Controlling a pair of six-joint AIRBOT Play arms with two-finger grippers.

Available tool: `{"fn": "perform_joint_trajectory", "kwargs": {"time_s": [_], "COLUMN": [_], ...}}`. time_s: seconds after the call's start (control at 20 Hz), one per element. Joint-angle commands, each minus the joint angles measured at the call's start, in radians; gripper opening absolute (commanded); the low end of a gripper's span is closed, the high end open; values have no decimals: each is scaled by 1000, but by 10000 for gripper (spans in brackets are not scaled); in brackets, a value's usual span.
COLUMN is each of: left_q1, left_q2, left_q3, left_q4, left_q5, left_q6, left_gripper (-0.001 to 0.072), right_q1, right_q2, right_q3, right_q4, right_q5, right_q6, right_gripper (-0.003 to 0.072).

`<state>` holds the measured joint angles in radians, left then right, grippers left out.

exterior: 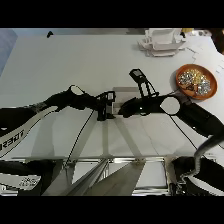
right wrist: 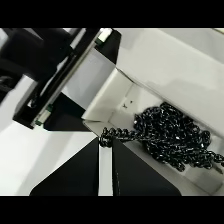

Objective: Fold the box and place the chain.

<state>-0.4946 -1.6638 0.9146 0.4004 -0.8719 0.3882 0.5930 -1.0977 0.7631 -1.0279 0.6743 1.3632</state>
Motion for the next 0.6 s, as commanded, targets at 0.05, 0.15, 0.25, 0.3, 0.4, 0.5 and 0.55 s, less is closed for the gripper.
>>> {"fn": "perform_joint_trajectory", "kwargs": {"time_s": [0.05, 0.15, 0.25, 0.3, 0.4, 0.5, 0.55], "left_q1": [0, 0, 0, 0, 0, 0, 0], "left_q2": [1, 1, 1, 1, 1, 1, 1], "left_q3": [0, 0, 0, 0, 0, 0, 0], "left_q4": [0, 0, 0, 0, 0, 0, 0], "left_q5": [0, 0, 0, 0, 0, 0, 0], "left_q6": [0, 0, 0, 0, 0, 0, 0], "left_gripper": [13, 13, 13, 13, 13, 13, 13], "right_q1": [1, 1, -18, -43, -124, -239, -305], "right_q2": [-8, -3, 40, 74, 146, 195, 199], "right_q3": [-31, -30, -29, -29, -25, -25, -25], "right_q4": [-23, -22, -23, -31, -97, -161, -187], "right_q5": [-21, -20, -19, -10, 20, 52, 59], "right_q6": [-22, -48, -62, -75, -81, -74, -42], "right_gripper": [243, 295, 291, 234, 153, 154, 158]}}
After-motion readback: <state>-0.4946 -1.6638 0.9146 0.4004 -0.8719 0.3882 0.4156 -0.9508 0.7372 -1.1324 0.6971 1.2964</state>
